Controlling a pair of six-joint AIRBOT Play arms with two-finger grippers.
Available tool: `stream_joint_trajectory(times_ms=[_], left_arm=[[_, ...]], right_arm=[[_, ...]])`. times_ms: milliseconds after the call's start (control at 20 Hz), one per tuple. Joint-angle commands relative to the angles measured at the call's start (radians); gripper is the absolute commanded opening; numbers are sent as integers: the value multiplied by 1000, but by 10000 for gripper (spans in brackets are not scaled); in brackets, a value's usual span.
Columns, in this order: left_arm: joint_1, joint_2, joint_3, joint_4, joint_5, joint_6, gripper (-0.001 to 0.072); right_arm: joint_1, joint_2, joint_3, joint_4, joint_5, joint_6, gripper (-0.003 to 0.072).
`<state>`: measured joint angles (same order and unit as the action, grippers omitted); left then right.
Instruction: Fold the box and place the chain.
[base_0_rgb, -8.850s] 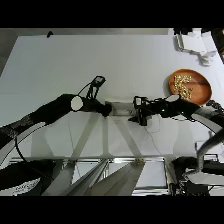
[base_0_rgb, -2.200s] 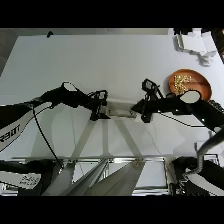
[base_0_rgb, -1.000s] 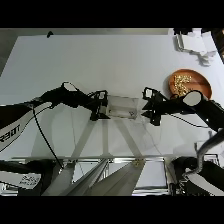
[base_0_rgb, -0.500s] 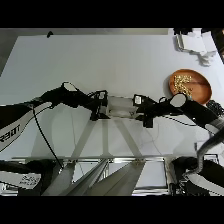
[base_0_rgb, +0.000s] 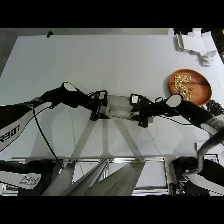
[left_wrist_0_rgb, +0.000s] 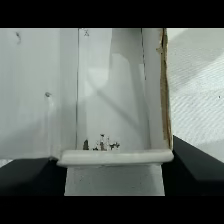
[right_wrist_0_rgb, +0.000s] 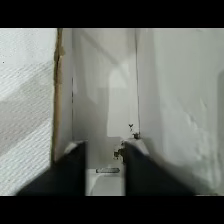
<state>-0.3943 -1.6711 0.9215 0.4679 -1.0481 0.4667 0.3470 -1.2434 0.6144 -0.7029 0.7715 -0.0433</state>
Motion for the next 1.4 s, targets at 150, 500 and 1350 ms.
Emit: stream_joint_trajectory(times_ms=[150,500,1350], left_arm=[[0,1,1,0,0,0,217],[0,1,1,0,0,0,217],[0,1,1,0,1,0,217]], right_arm=[[-100,111,-1,-71,197,77,10],[-358,432,-37,-213,129,664,8],[-414,143,-242,1,77,851,1]])
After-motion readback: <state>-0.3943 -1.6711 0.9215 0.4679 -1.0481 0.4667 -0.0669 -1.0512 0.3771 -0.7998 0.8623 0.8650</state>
